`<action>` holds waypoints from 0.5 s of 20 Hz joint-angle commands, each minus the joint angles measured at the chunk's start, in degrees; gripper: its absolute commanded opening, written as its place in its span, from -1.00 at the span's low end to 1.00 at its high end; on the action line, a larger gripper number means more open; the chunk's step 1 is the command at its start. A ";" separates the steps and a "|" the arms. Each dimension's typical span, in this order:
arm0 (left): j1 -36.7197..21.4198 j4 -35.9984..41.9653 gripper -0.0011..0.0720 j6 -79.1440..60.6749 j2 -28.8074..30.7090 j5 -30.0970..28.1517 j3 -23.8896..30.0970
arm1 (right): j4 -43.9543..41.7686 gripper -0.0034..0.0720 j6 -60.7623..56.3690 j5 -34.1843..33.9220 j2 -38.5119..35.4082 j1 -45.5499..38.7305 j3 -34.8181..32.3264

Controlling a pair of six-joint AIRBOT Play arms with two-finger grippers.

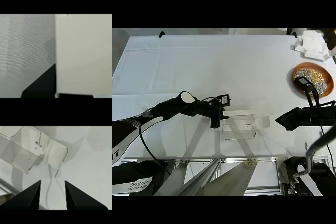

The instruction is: Fold the box and place the chain.

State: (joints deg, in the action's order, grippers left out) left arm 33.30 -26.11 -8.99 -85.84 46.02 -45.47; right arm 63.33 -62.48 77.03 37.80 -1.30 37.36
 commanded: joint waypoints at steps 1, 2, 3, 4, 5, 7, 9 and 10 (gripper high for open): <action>-0.04 -0.70 -0.95 0.00 -0.63 -0.35 0.04 | 0.00 0.00 0.00 0.00 -0.07 0.04 0.07; -0.04 -0.70 -0.95 0.00 -0.63 -0.35 0.04 | 0.00 0.00 0.00 0.00 -0.07 0.04 0.07; -0.04 -0.70 -0.95 0.00 -0.63 -0.35 0.04 | 0.00 0.00 0.00 0.00 -0.07 0.04 0.07; -0.04 -0.70 -0.95 0.00 -0.63 -0.35 0.04 | 0.02 0.00 0.00 0.02 -0.07 0.04 0.07; -0.04 -0.70 -0.94 0.00 -0.63 -0.33 0.04 | 0.02 0.00 0.04 0.04 -0.04 0.04 0.07; -0.04 -0.68 -0.94 0.00 -0.61 -0.35 0.04 | 0.02 -0.01 1.51 0.07 -0.04 0.04 0.07; -0.04 -0.68 -0.94 0.00 -0.63 -0.33 0.04 | 0.00 -0.01 1.51 -0.07 -0.04 0.04 0.07; -0.02 -0.70 -0.94 0.00 -0.63 -0.33 0.07 | 0.00 -0.02 1.79 -0.04 -0.04 0.04 0.04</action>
